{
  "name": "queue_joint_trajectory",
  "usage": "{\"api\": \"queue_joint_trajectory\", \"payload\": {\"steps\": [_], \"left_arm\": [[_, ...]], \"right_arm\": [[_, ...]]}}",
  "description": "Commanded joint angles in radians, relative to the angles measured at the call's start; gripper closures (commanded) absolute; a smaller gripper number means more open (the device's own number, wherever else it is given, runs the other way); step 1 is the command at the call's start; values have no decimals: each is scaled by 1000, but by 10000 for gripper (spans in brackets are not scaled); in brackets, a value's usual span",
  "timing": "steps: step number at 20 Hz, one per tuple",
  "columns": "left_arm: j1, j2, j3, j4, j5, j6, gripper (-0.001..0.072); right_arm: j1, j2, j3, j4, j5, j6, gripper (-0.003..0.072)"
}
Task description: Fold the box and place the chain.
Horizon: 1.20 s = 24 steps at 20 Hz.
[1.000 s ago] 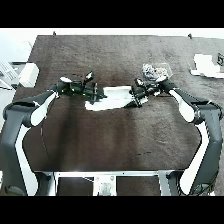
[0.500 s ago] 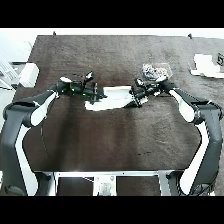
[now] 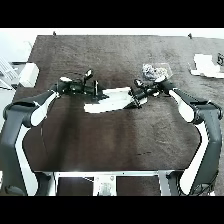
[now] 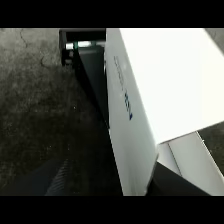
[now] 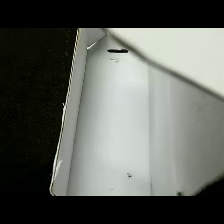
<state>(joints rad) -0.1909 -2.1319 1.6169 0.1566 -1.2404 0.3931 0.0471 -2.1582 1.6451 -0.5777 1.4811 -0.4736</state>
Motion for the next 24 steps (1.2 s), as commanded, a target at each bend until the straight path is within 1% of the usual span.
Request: {"api": "queue_joint_trajectory", "payload": {"steps": [1, 7, 10, 11, 12, 13, 15, 17, 19, 21, 22, 24], "left_arm": [[20, 13, 1, -14, -42, -2, 238], [97, 32, 8, -17, -284, -4, 238], [154, 32, 15, -68, -449, -4, 244], [168, 32, 15, -102, -512, -2, 436], [180, 32, 15, -137, -583, 12, 654], [186, 39, 15, -159, -599, 0, 689], [184, 82, 15, -151, -587, 0, 692], [168, 163, 14, -135, -549, -1, 694], [138, 264, 14, -54, -478, -23, 695], [87, 367, 8, 95, -332, -107, 695], [57, 417, -12, 164, -245, -136, 695], [-7, 505, -92, 257, -60, -160, 695]], "right_arm": [[0, 0, 1, 1, -5, 2, 397], [0, 0, 1, 0, -5, 2, 397], [0, 0, 1, 1, -5, 2, 398], [0, 0, 1, 0, -5, 2, 397], [0, 0, 1, 0, -5, 2, 397], [0, 0, 1, 1, -5, 2, 397], [0, 0, 1, 0, -5, 2, 398], [-1, 0, 1, 1, -5, 2, 397], [0, 0, 1, 1, -5, 2, 397], [0, 0, 1, 0, -5, 2, 397], [0, 0, 1, 1, -5, 2, 398], [0, 0, 1, 0, -5, 2, 397]]}}
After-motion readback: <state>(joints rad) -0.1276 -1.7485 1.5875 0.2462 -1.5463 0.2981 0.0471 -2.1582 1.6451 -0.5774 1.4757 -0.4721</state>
